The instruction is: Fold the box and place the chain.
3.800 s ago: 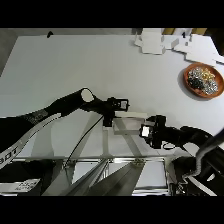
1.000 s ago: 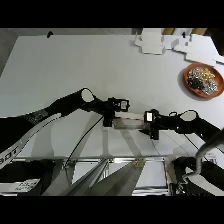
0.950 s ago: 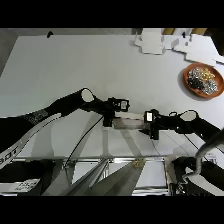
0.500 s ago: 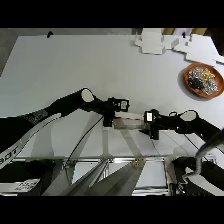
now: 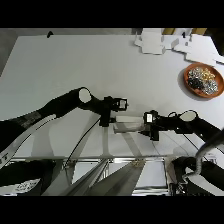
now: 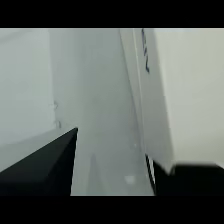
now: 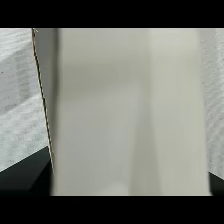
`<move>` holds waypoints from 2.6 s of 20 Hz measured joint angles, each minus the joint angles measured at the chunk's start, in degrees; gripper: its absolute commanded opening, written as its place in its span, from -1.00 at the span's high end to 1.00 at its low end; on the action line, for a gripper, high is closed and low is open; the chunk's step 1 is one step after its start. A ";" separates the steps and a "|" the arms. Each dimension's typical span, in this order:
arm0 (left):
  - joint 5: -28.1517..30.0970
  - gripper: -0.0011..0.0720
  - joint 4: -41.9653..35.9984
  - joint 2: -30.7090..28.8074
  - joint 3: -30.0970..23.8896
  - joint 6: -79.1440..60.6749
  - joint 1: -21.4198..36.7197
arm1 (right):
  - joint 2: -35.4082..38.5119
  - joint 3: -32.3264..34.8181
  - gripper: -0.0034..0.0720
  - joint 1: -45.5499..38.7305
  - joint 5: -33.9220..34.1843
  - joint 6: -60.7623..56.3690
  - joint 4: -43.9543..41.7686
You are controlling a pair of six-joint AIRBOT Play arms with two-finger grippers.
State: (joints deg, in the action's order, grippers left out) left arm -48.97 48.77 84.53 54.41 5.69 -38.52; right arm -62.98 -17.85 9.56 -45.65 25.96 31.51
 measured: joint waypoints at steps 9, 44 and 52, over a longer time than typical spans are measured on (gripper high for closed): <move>-13.88 0.96 18.62 -12.15 -0.02 23.10 -2.08 | 0.00 0.04 -0.14 0.00 0.20 -0.26 -0.24; -2.73 0.95 15.19 -13.62 -0.94 40.72 -3.41 | 0.00 0.04 -0.14 -0.02 0.20 -0.11 -0.04; -0.94 0.94 12.15 -13.90 -9.20 29.92 -3.58 | 0.00 0.04 -0.14 -0.02 0.17 -0.11 -0.04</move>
State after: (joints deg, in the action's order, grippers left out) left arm -49.91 60.93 70.63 45.21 35.62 -42.11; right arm -62.98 -17.80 9.54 -45.47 25.85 31.46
